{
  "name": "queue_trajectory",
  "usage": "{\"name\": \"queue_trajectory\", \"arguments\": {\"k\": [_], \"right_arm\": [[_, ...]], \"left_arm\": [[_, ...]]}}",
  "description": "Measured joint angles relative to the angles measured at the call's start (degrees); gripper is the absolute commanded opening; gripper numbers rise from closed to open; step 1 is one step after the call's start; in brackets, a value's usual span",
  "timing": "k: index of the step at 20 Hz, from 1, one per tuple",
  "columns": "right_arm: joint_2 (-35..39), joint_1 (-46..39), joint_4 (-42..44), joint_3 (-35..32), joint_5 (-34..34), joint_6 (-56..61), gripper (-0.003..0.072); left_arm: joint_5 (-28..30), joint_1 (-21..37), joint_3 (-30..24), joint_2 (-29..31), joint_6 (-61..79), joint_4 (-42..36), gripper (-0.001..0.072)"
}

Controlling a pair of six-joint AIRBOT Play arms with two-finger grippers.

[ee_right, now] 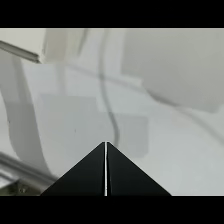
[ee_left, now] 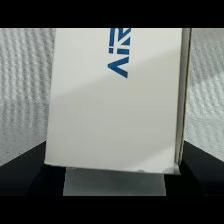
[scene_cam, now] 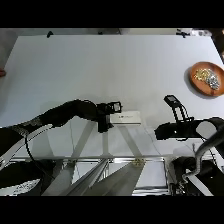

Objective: Fold the box and place the chain.

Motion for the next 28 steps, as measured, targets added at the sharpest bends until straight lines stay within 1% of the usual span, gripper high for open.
{"name": "queue_trajectory", "arguments": {"k": [2, 4, 9, 12, 15, 18, 21, 25, 28], "right_arm": [[0.0, -0.59, 0.61, 0.0, 2.78, 1.73, 0.0015], [0.0, -0.9, 1.16, -0.02, 4.07, 2.82, 0.0015], [0.0, -1.18, 1.86, 0.0, 3.56, 3.89, 0.0015], [0.0, -1.2, 1.88, 0.0, 2.23, 4.07, 0.0015], [0.0, -1.2, 1.88, 0.0, 1.03, 4.07, 0.0015], [0.0, -1.2, 1.88, 0.0, 0.46, 4.07, 0.0015], [0.0, -1.2, 1.88, 0.0, 0.2, 4.04, 0.0015], [0.0, -1.2, 1.86, 0.0, -0.04, 3.85, 0.0015], [0.0, -1.2, 1.84, 0.0, -0.09, 3.82, 0.0015]], "left_arm": [[0.0, 0.0, 0.0, 0.02, 0.0, 0.0, 0.0274], [0.0, 0.0, 0.0, 0.02, 0.0, 0.0, 0.0274], [-0.2, 0.39, -0.07, 1.09, -1.49, 0.7, 0.0272], [-3.74, 2.01, -0.04, 4.2, -4.57, 0.52, 0.0273], [-8.83, 5.38, -0.02, 8.24, -7.85, 0.37, 0.0273], [-12.07, 11.19, -0.02, 11.3, -11.37, 0.55, 0.0273], [-12.74, 18.6, -0.02, 12.48, -16.63, 3.69, 0.0273], [-11.89, 29.46, -0.02, 12.94, -24.65, 12.96, 0.0272], [-9.62, 37.83, 0.0, 12.87, -30.62, 20.59, 0.0271]]}}
